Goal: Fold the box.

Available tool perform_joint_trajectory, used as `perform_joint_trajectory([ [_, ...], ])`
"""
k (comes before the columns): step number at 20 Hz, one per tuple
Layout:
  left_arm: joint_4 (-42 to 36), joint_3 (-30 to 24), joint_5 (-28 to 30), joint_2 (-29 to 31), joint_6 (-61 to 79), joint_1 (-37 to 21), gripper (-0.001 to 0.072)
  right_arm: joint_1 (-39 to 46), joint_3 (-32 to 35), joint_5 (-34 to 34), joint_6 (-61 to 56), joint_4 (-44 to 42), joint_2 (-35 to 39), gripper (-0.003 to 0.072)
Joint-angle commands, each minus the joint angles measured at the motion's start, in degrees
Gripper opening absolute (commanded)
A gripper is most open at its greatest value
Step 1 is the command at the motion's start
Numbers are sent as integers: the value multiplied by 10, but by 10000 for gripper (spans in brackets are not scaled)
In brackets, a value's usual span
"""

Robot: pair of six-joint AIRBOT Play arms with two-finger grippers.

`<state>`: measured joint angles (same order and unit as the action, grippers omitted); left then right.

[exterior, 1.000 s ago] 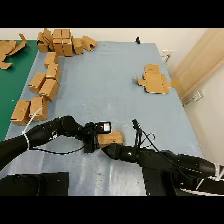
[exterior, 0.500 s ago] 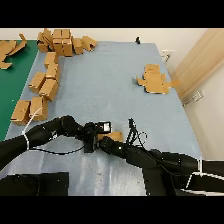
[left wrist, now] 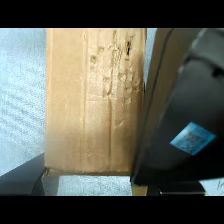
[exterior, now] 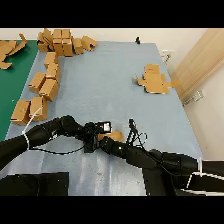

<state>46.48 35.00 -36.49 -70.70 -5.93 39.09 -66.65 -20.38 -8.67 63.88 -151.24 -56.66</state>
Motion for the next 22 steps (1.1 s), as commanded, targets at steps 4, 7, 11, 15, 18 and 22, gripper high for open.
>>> perform_joint_trajectory([
  [4, 0, 0, 0, 0, 0, 0, 525, 0, 20, -20, 0, 0, 24, 1],
  [7, 0, 0, 0, 0, 0, 0, 525, 0, 24, -34, 0, 0, 24, 1],
  [11, 0, 0, 0, 0, 0, 0, 526, 0, 25, -26, 0, 2, 24, 2],
  [15, 0, 0, 0, 0, 0, 0, 525, 0, 25, -15, 0, 10, 24, 2],
  [18, 0, 0, 0, 0, 0, 0, 525, 0, 29, -12, 0, 9, 23, 2],
  [22, 0, 0, 0, 0, 0, 0, 525, 0, 33, -11, 0, 9, 23, 2],
])
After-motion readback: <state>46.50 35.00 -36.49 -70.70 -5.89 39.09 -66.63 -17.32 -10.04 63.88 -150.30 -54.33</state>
